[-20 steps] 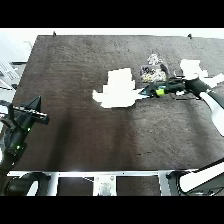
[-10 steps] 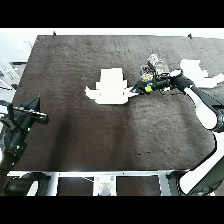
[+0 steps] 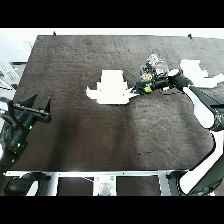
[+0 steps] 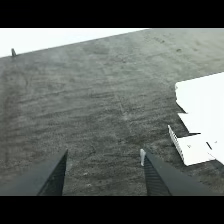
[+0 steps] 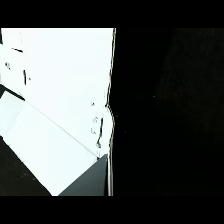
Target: Fold the box and place the chain.
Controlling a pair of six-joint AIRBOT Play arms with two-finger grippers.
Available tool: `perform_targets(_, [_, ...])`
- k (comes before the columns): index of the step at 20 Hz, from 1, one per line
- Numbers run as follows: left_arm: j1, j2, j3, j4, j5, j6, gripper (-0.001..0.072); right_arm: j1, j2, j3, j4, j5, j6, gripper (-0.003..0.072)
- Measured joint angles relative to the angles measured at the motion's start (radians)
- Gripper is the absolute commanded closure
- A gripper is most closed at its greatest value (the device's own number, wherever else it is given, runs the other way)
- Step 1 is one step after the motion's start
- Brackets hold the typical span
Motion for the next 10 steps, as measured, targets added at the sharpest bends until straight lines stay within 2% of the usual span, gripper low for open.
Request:
perform_targets(5, [0.0, -0.288, 0.18, 0.0, -0.041, -0.057, 0.0184, 0.003, 0.0, 0.002, -0.002, 0.0, -0.008, 0.0681])
perform_targets(10, [0.002, -0.639, 0.444, 0.046, -0.187, -0.167, 0.0184, 0.005, 0.0, 0.003, 0.0, 0.0, -0.024, 0.0682])
